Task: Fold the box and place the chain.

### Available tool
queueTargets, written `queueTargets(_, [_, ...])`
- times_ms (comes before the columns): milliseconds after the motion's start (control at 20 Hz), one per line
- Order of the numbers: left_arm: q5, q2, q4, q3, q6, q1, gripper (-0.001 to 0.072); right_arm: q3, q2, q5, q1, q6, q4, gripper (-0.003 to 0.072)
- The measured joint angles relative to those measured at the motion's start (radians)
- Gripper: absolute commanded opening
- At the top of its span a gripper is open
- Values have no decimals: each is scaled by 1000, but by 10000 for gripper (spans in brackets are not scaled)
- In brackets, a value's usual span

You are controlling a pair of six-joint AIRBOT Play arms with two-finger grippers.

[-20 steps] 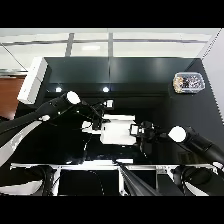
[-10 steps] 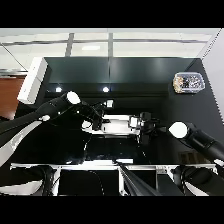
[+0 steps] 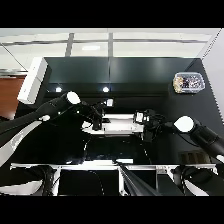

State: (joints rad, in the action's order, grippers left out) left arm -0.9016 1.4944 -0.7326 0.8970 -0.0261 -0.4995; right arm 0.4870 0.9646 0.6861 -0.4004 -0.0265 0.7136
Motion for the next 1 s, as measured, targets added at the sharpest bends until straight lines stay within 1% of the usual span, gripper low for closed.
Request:
queueTargets(200, [0, 0, 0, 0, 5, 0, 26, 0, 45, 12, 8, 107, -95, 698])
queueTargets(350, [-2, 0, -1, 0, 4, 0, 26, 0, 98, 25, 13, 182, -135, 698])
queueTargets(600, [-2, 0, -1, 0, 6, 0, 26, 1, 172, 26, 17, 263, -158, 697])
queueTargets(1000, [0, 0, 0, 0, 7, 0, 26, 1, 216, 27, 18, 304, -171, 697])
